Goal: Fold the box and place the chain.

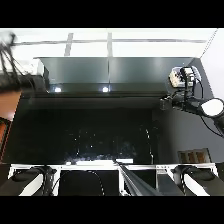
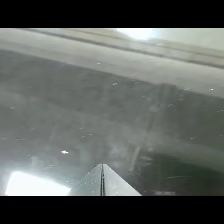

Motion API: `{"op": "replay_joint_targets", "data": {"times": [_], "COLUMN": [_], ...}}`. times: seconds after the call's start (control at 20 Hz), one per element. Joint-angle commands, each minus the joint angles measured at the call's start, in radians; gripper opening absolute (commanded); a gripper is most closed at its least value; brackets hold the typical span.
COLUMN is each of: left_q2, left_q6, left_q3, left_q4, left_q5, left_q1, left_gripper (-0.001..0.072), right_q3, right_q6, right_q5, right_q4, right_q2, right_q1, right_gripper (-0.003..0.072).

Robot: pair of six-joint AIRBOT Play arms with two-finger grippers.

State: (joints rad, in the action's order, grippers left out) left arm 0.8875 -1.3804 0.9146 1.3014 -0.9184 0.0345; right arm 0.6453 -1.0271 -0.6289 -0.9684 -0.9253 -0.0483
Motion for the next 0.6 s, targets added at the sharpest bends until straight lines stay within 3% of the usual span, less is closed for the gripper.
{"op": "replay_joint_targets", "data": {"times": [0.0,0.55], "left_q2": [-0.177,-0.186], "left_q6": [-0.038,-0.038], "left_q3": [-0.259,-0.270], "left_q4": [0.060,0.051], "left_q5": [0.056,0.028], "left_q1": [0.058,0.058], "left_gripper": [0.0027,0.0028], "right_q3": [0.000,0.000], "right_q6": [0.003,0.003], "right_q5": [0.031,0.031], "right_q4": [-0.037,-0.037], "right_q2": [-0.010,-0.010], "right_q1": [-0.002,-0.002], "right_gripper": [0.0017,0.0017]}}
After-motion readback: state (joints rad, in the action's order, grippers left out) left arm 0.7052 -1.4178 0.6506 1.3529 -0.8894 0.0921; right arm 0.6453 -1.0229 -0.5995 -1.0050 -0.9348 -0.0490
